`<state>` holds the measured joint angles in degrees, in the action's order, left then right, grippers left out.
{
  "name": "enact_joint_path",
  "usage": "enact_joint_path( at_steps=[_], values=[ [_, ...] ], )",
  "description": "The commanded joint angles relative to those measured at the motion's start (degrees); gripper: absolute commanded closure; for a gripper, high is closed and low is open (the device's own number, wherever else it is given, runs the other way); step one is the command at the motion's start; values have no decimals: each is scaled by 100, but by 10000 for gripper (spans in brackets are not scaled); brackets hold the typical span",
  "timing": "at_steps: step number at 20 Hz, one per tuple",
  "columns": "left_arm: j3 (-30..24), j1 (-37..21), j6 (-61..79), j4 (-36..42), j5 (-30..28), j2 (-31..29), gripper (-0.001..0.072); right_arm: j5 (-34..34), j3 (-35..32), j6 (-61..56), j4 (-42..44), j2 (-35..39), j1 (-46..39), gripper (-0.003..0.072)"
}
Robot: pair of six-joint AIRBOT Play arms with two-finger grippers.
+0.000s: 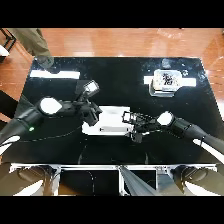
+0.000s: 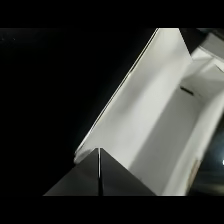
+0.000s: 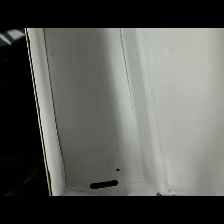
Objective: Fold the box and place the chain.
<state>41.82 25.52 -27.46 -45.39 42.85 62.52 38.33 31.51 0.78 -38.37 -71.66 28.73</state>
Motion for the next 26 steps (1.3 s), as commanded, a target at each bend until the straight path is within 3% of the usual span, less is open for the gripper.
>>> enact_joint_path(
  at_steps=[1, 2, 3, 7, 11, 15, 19, 25, 26],
  values=[
    [-72, -494, -7, -621, 1574, -570, 686, 7, 2, -2, 0, -4, 0, 391],
    [-175, -612, 0, -647, 1792, -645, 426, 4, 2, -2, 0, -4, 0, 392],
    [-306, -658, -31, -645, 1757, -671, 71, 7, 2, -2, -2, -4, 0, 392],
    [-767, -420, 1399, -647, 1541, -592, 69, 2, 2, -2, 0, -4, 0, 391],
    [-1102, -4, 2151, -643, 306, -415, 71, 2, 2, -2, 0, -4, 0, 391],
    [-1097, 216, 2155, -621, -295, -87, 79, 4, 2, -2, 0, -4, 0, 391],
    [-1095, 223, 2151, -616, -420, 31, 91, 4, 2, -2, 0, -4, 0, 391],
    [-1093, 234, 2286, -317, -155, 76, 161, 4, 2, -2, 0, -4, 0, 391],
    [-1093, 234, 2286, -315, -146, 76, 243, 4, 2, -2, 0, -4, 0, 392]
  ],
)
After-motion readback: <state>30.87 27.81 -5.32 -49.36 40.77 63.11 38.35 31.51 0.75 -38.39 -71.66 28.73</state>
